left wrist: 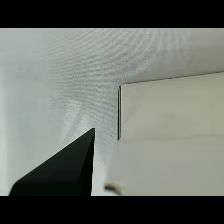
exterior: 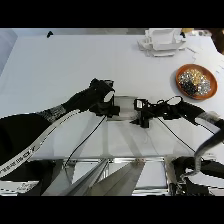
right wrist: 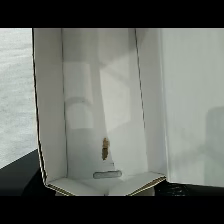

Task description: Fold the box and place the chain.

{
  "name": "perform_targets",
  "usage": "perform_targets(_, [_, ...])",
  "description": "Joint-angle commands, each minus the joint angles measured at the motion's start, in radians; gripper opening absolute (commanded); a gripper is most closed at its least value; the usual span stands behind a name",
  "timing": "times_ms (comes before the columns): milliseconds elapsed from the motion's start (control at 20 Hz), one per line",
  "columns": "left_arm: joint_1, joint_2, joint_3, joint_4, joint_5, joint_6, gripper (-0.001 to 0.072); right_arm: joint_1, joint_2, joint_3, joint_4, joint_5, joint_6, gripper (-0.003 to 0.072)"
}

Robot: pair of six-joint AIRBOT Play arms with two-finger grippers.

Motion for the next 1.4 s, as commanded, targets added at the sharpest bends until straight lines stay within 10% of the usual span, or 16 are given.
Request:
perform_targets(0, [-0.004, 0.0, -0.041, -0.036, 0.009, 0.008, 0.0271, 0.0, 0.0, 0.0, 0.0, 0.0, 0.0, 0.0382])
perform_targets(100, [-0.003, 0.001, -0.046, -0.04, 0.013, -0.014, 0.0184, 0.0, 0.0, 0.0, 0.0, 0.0, 0.0, 0.0382])
perform_targets(150, [-0.003, 0.002, -0.046, -0.043, 0.018, -0.021, 0.0017, 0.0, 0.0, 0.0, 0.0, 0.0, 0.0, 0.0382])
perform_targets(500, [-0.004, 0.003, -0.046, -0.073, 0.053, -0.064, 0.0019, 0.0, 0.0, 0.0, 0.0, 0.0, 0.0, 0.0382])
perform_targets(650, [0.006, 0.031, -0.046, -0.073, 0.054, -0.052, 0.0203, 0.0, 0.0, 0.0, 0.0, 0.0, 0.0, 0.0382])
perform_targets(1100, [0.153, 0.328, -0.046, -0.075, -0.113, 0.354, 0.0252, 0.0, 0.0, 0.0, 0.0, 0.0, 0.0, 0.0382])
perform_targets(1200, [0.208, 0.399, -0.06, -0.095, -0.149, 0.65, 0.0691, 0.0, 0.0, 0.0, 0.0, 0.0, 0.0, 0.0382])
perform_targets(1350, [0.322, 0.492, -0.164, -0.194, -0.103, 1.236, 0.07, 0.0, 0.0, 0.0, 0.0, 0.0, 0.0, 0.0382])
